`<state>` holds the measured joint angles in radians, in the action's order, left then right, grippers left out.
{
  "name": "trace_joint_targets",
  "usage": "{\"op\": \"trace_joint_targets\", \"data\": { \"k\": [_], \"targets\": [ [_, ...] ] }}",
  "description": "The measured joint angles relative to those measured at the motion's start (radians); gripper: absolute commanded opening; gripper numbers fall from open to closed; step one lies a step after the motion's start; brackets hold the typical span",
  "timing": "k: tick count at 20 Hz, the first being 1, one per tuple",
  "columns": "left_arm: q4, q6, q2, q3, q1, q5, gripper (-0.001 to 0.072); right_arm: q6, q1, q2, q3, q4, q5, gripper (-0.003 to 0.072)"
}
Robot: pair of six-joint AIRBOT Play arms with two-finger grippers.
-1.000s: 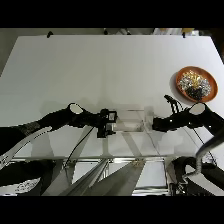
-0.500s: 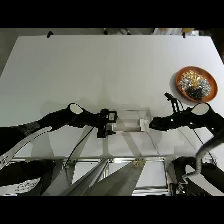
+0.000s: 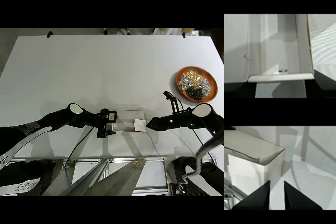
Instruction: Fold the box and place the chain.
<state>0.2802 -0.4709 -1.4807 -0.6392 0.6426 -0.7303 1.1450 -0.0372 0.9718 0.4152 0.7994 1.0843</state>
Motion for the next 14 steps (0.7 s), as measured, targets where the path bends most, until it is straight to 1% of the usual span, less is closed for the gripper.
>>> {"op": "trace_joint_targets", "data": {
  "k": [8, 14],
  "targets": [
    [0.000, 0.000, 0.000, 0.000, 0.000, 0.000, 0.0334, 0.014, -0.020, -0.009, 0.001, 0.002, -0.001, 0.0197],
    [0.000, 0.000, 0.000, 0.000, 0.000, 0.000, 0.0334, 0.029, -0.021, -0.038, 0.010, 0.003, 0.009, 0.0198]
  ]
}}
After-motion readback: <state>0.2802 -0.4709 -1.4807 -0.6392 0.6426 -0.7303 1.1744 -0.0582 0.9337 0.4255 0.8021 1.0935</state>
